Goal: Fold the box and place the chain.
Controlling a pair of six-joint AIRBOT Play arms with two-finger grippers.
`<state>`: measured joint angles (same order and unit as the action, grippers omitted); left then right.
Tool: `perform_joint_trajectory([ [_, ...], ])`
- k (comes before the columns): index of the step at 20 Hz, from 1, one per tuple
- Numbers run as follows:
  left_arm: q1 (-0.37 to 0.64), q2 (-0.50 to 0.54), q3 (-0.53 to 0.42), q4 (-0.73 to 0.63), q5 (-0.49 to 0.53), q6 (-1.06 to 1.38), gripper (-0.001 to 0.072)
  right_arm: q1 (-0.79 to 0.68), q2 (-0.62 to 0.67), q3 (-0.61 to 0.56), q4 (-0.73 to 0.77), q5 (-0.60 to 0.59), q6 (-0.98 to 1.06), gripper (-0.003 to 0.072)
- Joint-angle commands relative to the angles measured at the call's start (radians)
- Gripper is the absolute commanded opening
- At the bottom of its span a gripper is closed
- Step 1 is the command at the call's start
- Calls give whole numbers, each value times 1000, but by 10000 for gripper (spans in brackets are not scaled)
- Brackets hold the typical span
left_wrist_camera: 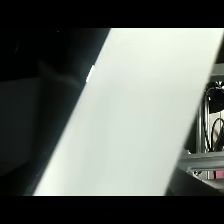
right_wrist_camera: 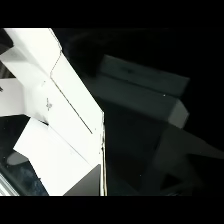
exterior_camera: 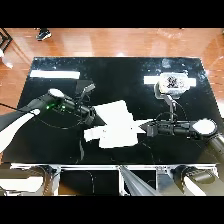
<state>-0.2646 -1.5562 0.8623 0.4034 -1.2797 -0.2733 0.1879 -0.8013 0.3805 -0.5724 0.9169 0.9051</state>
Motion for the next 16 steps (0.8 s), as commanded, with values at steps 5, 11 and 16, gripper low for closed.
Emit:
perform_joint_trajectory([
  [5, -3, -35, 8, 39, 36, 23, 526, 1, 1, 0, -4, 2, 8, 20],
  [11, -3, -35, 8, 55, 65, 24, 330, 1, 1, 0, -4, 2, 16, 20],
  [16, -4, -35, 8, 56, 38, 24, 329, 1, 1, 0, -8, 2, 16, 20],
])
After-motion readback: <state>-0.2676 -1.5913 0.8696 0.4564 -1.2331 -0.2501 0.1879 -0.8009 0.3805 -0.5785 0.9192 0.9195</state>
